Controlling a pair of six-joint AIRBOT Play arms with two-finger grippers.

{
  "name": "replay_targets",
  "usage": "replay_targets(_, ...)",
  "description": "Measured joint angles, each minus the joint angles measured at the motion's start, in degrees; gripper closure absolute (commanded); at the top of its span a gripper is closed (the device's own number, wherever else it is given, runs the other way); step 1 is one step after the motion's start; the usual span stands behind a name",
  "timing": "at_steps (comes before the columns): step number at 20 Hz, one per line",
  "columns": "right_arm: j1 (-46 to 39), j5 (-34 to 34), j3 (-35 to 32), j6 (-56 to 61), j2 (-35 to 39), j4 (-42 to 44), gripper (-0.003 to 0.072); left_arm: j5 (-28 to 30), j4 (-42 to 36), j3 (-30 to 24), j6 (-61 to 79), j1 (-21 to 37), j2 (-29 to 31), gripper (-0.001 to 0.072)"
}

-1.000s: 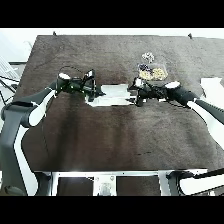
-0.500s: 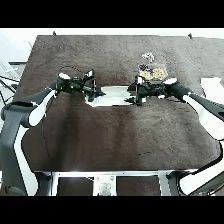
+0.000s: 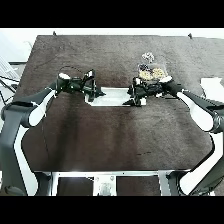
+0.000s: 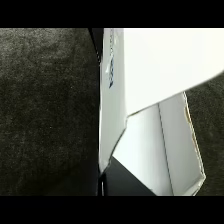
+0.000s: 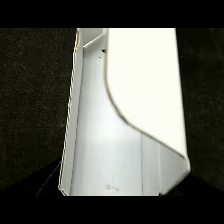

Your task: Fold the box and place the chain.

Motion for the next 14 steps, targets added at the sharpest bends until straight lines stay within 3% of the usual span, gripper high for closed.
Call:
replay_targets(8, 0.1, 3.5, 7.4, 1.1, -5.4, -1.7, 0.0070, 0.2, -0.1, 0.0, 0.0, 0.0, 0.0, 0.0689)
replay_targets(14, 0.2, 6.1, 8.9, 3.3, -6.6, -2.0, 0.0070, 0.1, -0.1, 0.0, 0.0, 0.0, 0.0, 0.0689)
